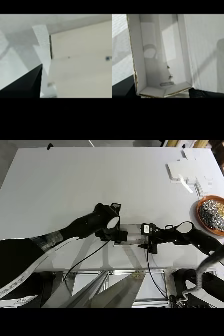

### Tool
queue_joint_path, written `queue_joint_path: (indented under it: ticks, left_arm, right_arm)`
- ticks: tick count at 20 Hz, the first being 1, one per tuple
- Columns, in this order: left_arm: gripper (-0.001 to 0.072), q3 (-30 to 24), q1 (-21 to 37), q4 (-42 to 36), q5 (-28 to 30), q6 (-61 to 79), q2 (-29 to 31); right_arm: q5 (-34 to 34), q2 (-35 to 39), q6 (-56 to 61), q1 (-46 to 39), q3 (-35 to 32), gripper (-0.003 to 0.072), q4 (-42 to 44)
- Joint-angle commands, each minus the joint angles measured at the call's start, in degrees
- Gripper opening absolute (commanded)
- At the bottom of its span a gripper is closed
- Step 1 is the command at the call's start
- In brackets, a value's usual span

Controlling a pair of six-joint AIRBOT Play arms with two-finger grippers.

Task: Fold the box and place the chain.

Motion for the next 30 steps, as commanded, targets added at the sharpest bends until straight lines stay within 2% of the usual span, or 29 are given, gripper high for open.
queue_joint_path:
  ticks: [1,4,5,8,10,13,15,17,18,20,22,23,30]
  left_arm:
    - [0.0402,-0.02,3.65,-2.16,0.96,9.07,5.27]
    - [0.0413,-1.42,7.74,-2.51,1.25,20.90,11.45]
    - [0.0459,-3.19,8.90,-3.26,1.73,27.65,13.62]
    - [0.0533,-13.51,13.77,-9.60,6.64,61.07,20.94]
    - [0.0534,-21.62,18.38,-17.42,11.65,85.68,24.13]
    - [0.0534,-30.93,22.67,-29.79,20.79,115.97,23.82]
    - [0.0517,-33.40,22.88,-35.43,22.88,131.01,21.20]
    - [0.0364,-33.46,22.75,-41.68,23.17,138.00,17.62]
    - [0.0373,-33.46,22.34,-45.07,24.22,139.86,16.09]
    - [0.0431,-33.46,20.68,-48.06,26.58,141.44,13.42]
    - [0.0578,-33.46,19.10,-48.22,28.76,141.57,11.74]
    - [0.0683,-33.46,18.49,-48.28,29.64,141.61,11.30]
    - [0.0698,-33.46,15.61,-54.75,30.58,143.91,10.84]
  right_arm:
    - [0.02,-0.02,0.04,0.02,0.04,0.0339,0.02]
    - [0.02,-0.02,0.04,0.02,0.04,0.0339,0.00]
    - [0.02,-0.02,0.04,0.02,0.04,0.0339,0.02]
    - [0.02,-0.02,0.04,0.02,0.04,0.0339,0.00]
    - [0.02,-0.02,0.04,0.02,0.04,0.0339,0.02]
    - [0.02,-0.02,0.04,0.02,0.04,0.0339,0.00]
    - [0.02,-0.02,0.04,0.02,0.04,0.0339,0.02]
    - [0.04,-0.02,0.04,0.02,0.04,0.0339,0.02]
    - [0.02,-0.02,0.04,0.02,0.04,0.0339,0.00]
    - [0.02,-0.02,0.04,0.02,0.04,0.0339,0.02]
    - [0.02,-0.02,0.04,0.02,0.04,0.0339,0.02]
    - [0.04,-0.02,0.04,0.02,0.04,0.0339,0.02]
    - [0.02,-0.02,0.04,0.02,0.04,0.0339,0.02]
